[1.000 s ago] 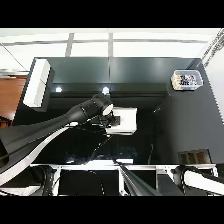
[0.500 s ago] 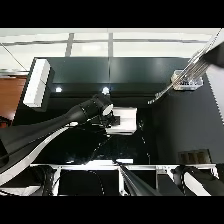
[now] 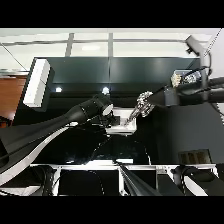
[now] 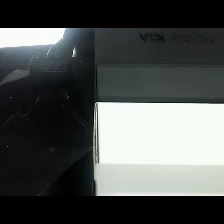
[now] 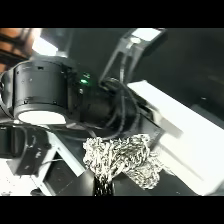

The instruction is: Fold the box and place the chain.

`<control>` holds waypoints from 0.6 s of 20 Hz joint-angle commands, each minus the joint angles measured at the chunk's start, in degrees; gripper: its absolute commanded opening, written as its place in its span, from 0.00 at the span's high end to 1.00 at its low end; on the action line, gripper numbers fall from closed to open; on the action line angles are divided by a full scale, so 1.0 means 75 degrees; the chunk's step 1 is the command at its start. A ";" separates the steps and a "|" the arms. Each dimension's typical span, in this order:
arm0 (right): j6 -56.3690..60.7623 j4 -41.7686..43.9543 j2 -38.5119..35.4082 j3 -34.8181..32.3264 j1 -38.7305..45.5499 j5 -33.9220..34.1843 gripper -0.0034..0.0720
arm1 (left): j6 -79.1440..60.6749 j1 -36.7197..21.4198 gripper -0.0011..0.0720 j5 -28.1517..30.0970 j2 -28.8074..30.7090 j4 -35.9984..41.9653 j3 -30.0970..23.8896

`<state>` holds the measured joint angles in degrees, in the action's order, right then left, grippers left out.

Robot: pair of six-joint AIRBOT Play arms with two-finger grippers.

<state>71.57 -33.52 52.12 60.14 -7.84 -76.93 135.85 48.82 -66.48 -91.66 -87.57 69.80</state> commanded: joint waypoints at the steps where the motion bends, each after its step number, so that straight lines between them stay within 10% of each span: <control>1: -0.0093 0.0221 0.0017 -0.0743 -0.0600 0.0877 0.95 | 0.0000 0.0000 0.95 0.0000 0.0000 0.0000 0.0003; 12: 0.0140 -0.0131 0.0350 -0.1990 -0.0702 0.2052 0.94 | 0.0000 0.0000 0.95 0.0000 0.0000 -0.0003 0.0003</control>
<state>72.20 -34.04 53.41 46.30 -12.82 -63.70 135.85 48.82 -66.48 -91.66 -87.57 69.80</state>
